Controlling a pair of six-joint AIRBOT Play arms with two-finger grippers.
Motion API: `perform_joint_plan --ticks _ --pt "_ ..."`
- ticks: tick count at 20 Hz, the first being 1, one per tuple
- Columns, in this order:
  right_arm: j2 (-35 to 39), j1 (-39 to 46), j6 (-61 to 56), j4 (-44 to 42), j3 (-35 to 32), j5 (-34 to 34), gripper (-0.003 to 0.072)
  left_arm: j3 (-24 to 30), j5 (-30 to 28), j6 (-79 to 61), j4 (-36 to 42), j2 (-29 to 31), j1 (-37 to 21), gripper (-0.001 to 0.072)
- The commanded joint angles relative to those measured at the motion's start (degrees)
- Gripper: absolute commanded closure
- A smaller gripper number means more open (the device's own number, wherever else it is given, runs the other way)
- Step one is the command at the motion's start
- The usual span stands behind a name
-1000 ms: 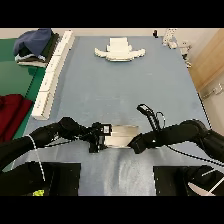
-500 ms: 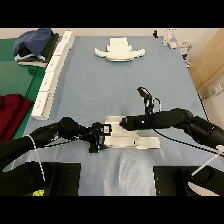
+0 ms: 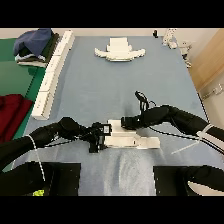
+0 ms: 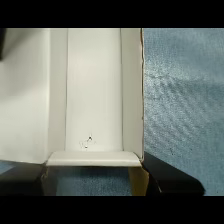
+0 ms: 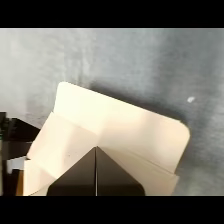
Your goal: Fold the box.
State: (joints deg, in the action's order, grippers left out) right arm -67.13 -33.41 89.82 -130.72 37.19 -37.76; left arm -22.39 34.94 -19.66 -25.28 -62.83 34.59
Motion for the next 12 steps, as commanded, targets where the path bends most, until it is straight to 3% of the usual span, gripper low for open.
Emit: perform_joint_plan --ticks 1,7,12 --pt "-3.19 0.15 0.02 0.15 0.04 -1.05 0.0681 0.00 0.00 -0.04 -0.02 0.04 -0.02 0.0188" --pt "-2.97 0.17 0.17 0.17 0.11 -1.11 0.0682 0.00 0.00 -0.04 -0.02 0.04 -0.02 0.0188" --pt "1.73 0.22 2.19 0.44 0.11 -1.95 0.0682 0.00 0.00 -0.04 -0.02 0.04 -0.02 0.0188"
